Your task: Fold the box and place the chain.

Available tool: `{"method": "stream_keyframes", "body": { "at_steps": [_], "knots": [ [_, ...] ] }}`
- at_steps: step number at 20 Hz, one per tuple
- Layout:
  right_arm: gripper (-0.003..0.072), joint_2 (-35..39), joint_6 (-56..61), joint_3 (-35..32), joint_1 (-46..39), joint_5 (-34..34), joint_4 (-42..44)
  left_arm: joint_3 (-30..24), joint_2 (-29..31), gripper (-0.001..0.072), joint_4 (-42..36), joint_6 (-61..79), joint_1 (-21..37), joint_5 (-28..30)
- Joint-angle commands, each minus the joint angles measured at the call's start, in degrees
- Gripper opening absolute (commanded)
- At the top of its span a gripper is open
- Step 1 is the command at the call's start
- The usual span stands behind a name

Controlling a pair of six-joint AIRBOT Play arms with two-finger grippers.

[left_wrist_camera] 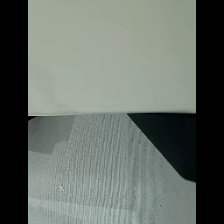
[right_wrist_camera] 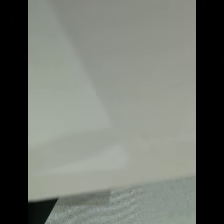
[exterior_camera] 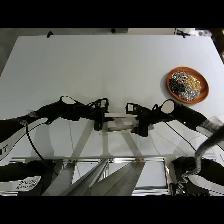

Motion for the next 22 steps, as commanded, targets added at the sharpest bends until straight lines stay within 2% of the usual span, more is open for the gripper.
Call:
{"method": "stream_keyframes", "body": {
  "at_steps": [1,18,19,21,22],
  "knots": [
    [0.0514,0.0,0.2,0.0,0.0,0.4,0.0,0.0,0.0,0.0013,0.0,0.0,0.0,0.0],
    [0.0514,0.1,0.2,0.0,0.0,0.4,0.0,0.0,0.0,0.0014,0.0,0.0,0.0,-0.2],
    [0.0514,0.1,0.2,0.0,0.0,0.4,0.0,0.0,0.1,0.0068,0.0,0.0,0.1,-0.2],
    [0.0514,0.1,0.2,0.0,0.0,0.4,0.0,0.0,1.1,0.0437,0.0,-0.5,0.1,-0.2],
    [0.0514,0.1,0.2,0.0,0.0,0.3,0.0,0.0,1.9,0.0496,0.0,-1.1,0.2,0.3]
  ]
}}
